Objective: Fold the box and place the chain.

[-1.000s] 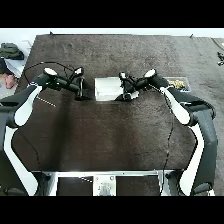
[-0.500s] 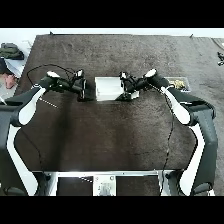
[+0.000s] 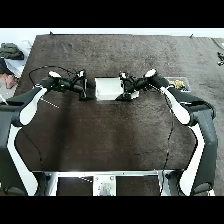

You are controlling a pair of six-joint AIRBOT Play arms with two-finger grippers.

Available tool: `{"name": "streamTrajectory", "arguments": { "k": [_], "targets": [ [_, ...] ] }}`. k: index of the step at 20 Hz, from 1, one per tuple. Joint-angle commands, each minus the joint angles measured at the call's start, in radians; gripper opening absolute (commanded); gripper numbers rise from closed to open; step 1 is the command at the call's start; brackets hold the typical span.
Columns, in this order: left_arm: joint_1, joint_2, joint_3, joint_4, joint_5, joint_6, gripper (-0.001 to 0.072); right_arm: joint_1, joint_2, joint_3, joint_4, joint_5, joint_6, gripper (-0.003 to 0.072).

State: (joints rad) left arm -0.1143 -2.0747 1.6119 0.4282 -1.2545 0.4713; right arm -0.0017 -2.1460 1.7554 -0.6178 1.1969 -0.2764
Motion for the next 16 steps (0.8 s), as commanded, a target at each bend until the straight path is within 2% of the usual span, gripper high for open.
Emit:
{"name": "streamTrajectory", "arguments": {
  "k": [1, 16],
  "targets": [
    [-0.003, -0.003, 0.002, -0.001, -0.014, 0.009, 0.072, 0.0, -0.001, 0.0, 0.0, 0.0, 0.0, 0.0321],
    [-0.06, -0.023, -0.018, -0.016, 0.074, -0.003, 0.072, 0.0, -0.001, 0.0, 0.0, 0.0, 0.0, 0.0321]
  ]
}}
